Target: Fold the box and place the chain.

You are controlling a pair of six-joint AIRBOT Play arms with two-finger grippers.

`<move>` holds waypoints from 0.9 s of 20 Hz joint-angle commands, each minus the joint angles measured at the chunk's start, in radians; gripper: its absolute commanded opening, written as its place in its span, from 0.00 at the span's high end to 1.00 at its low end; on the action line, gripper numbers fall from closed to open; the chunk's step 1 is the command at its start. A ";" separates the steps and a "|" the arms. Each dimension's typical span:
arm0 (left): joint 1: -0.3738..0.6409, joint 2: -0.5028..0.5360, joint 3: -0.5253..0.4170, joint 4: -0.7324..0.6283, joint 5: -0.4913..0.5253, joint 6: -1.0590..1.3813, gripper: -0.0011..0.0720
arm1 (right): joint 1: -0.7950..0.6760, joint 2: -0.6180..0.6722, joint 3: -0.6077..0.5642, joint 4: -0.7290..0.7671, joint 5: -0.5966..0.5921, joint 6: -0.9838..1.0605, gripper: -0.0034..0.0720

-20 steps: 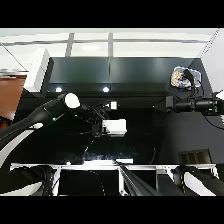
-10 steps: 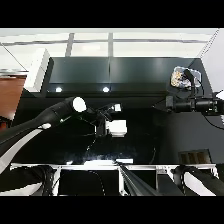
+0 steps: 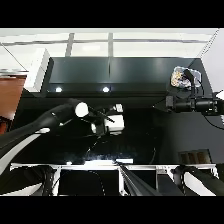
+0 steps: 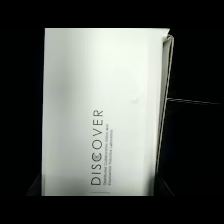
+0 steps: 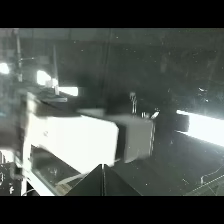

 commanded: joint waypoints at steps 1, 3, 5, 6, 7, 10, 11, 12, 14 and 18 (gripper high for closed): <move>0.116 0.116 -0.001 0.202 -0.125 -0.296 0.52 | 0.000 0.000 0.000 0.000 0.003 0.003 0.93; 0.272 0.187 -0.002 0.306 -0.251 -0.446 0.52 | 0.000 0.000 0.000 0.000 0.003 0.002 0.93; 0.461 0.258 -0.002 0.411 -0.331 -0.623 0.52 | 0.000 0.000 0.000 0.000 0.003 0.002 0.93; 0.569 0.293 -0.002 0.444 -0.356 -0.697 0.52 | 0.000 0.000 0.000 -0.001 0.003 0.002 0.93; 0.676 0.317 -0.002 0.449 -0.367 -0.738 0.52 | 0.000 0.000 0.000 -0.001 0.003 0.002 0.93; 0.991 0.324 -0.018 0.429 -0.253 -0.804 0.52 | 0.000 0.000 0.000 -0.001 0.000 0.002 0.93; 1.063 0.305 -0.018 0.422 -0.222 -0.807 0.52 | 0.000 0.000 0.000 -0.001 -0.002 0.002 0.93; 1.120 0.282 -0.014 0.414 -0.207 -0.807 0.52 | 0.000 0.000 0.000 -0.001 -0.001 0.002 0.93; 1.188 0.225 0.007 0.362 -0.204 -0.787 0.52 | 0.000 0.000 0.000 0.000 -0.001 0.002 0.93; 1.201 0.105 0.055 0.297 -0.106 -0.617 0.40 | 0.000 0.000 0.000 0.000 0.000 0.003 0.93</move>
